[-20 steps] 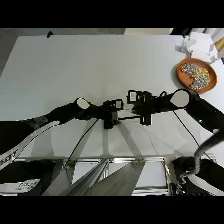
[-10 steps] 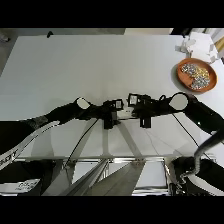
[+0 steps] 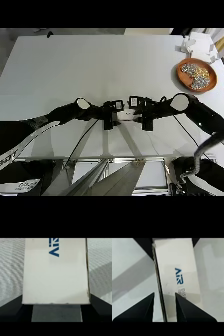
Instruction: Fold the box and place the chain.
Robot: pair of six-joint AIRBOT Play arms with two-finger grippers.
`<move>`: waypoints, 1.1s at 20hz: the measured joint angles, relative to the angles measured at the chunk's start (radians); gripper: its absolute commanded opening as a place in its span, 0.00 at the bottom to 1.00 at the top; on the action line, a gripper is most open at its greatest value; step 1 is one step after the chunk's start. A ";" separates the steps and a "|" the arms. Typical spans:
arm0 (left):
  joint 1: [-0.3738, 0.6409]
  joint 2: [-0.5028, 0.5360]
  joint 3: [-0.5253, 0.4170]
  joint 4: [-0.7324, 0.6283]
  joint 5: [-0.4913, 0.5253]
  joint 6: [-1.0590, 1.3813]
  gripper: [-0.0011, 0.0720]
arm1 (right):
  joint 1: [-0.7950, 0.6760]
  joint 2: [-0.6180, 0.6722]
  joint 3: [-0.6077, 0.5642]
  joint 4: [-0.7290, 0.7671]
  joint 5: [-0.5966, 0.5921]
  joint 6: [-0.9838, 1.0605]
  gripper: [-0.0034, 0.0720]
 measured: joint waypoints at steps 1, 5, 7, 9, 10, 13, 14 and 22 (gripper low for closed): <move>0.000 0.000 0.000 0.000 0.000 0.000 0.36 | 0.000 0.009 0.000 0.014 -0.002 0.000 0.44; 0.000 0.000 0.000 -0.002 0.002 -0.001 0.36 | -0.017 0.030 -0.006 0.103 -0.010 -0.003 0.07; 0.000 0.000 0.000 -0.003 0.002 -0.001 0.36 | -0.040 0.019 -0.024 0.180 -0.013 -0.029 0.07; 0.000 0.000 0.000 -0.003 0.002 -0.002 0.36 | -0.059 -0.002 -0.045 0.237 -0.015 -0.051 0.07; 0.000 0.000 0.000 -0.003 0.003 -0.002 0.36 | -0.065 -0.013 -0.053 0.257 -0.015 -0.058 0.07; 0.000 0.000 0.000 -0.003 0.003 -0.002 0.36 | -0.075 -0.029 -0.071 0.287 -0.015 -0.076 0.07; 0.000 0.000 0.000 -0.003 0.003 -0.002 0.36 | -0.076 -0.032 -0.075 0.292 -0.018 -0.078 0.07; 0.000 0.000 0.000 -0.003 0.005 -0.002 0.36 | -0.080 -0.044 -0.104 0.292 -0.066 -0.085 0.07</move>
